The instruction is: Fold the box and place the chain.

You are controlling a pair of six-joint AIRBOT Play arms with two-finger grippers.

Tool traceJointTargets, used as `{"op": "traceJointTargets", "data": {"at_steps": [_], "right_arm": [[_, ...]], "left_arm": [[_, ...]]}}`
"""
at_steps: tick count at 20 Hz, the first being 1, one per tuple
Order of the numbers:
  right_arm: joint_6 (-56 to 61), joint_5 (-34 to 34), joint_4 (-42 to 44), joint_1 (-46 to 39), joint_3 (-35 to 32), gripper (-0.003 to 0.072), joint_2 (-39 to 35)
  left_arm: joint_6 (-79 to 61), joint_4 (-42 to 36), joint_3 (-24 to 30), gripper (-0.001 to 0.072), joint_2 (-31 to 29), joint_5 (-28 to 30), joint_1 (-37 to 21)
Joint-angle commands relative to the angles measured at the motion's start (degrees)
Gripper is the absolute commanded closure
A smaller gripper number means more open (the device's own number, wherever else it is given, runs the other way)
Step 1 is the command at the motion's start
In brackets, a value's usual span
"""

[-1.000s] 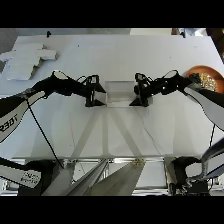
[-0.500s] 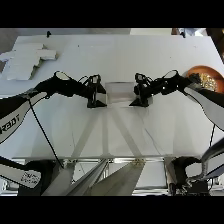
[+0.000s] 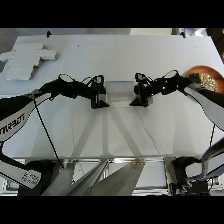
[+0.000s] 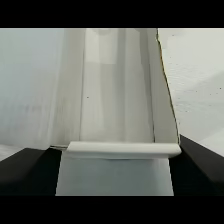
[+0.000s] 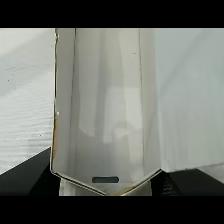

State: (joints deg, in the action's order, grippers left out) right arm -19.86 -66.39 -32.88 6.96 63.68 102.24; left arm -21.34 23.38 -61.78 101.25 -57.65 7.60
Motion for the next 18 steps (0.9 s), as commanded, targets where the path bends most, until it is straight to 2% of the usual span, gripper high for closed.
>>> {"op": "traceJointTargets", "data": {"at_steps": [1,4,6,7,18], "right_arm": [[-0.09,-0.28,-0.09,0.00,0.00,0.0230,-0.04],[-0.09,-0.28,-0.09,0.00,0.00,0.0230,-0.04],[-0.09,-0.28,-0.11,0.00,0.00,0.0230,-0.04],[-0.09,-0.28,-0.09,0.00,0.02,0.0230,-0.04],[-0.09,-0.26,-0.09,0.00,0.00,0.0230,-0.04]], "left_arm": [[0.63,-0.92,-0.02,0.0075,0.11,2.43,0.42],[0.63,-0.17,-0.02,0.0077,0.07,2.34,0.72],[0.59,-0.17,-0.02,0.0198,0.07,2.19,0.72],[0.59,-0.17,-0.02,0.0212,0.07,2.16,0.72],[0.63,-0.20,-0.02,0.0209,0.04,2.16,0.72]]}}
